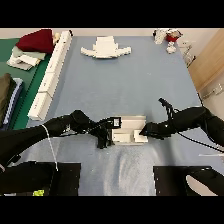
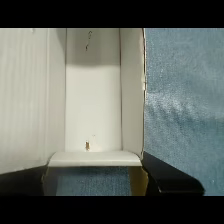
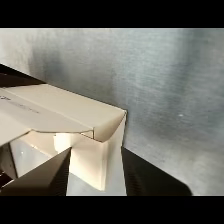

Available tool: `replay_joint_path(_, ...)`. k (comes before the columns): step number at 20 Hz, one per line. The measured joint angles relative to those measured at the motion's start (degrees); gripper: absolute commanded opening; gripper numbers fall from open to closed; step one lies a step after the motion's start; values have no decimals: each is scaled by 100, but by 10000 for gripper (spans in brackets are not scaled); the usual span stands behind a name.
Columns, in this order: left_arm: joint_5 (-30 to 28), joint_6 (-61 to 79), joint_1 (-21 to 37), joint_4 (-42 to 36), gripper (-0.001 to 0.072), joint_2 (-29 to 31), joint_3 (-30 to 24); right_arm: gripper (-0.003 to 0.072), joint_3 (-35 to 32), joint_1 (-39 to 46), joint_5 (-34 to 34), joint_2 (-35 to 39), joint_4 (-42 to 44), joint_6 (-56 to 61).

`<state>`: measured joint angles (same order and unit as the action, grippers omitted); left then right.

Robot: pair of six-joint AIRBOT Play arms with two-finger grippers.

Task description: Fold the box.

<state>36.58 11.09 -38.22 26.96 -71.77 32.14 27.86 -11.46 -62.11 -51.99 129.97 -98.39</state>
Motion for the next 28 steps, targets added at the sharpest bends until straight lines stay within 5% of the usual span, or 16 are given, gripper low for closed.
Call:
replay_joint_path(7, 0, 0, 0, 0, 471, 0, 0, 485, 758, -1696, 341, -304, -1926, 2282)
replay_joint_path(17, 0, 0, 0, 0, 471, 0, 0, 483, 1912, -3257, -485, -1696, -3880, 5021)
replay_joint_path(18, -2, -2, 0, 0, 471, 0, 0, 422, 1950, -3296, -505, -1779, -3941, 5156)
replay_joint_path(21, 0, -2, 0, 0, 471, 0, 0, 28, 2002, -3355, -632, -1904, -4094, 5442)
replay_joint_path(28, 0, 0, 0, 2, 471, 0, 0, 6, 2033, -3394, -658, -1974, -4146, 5646)
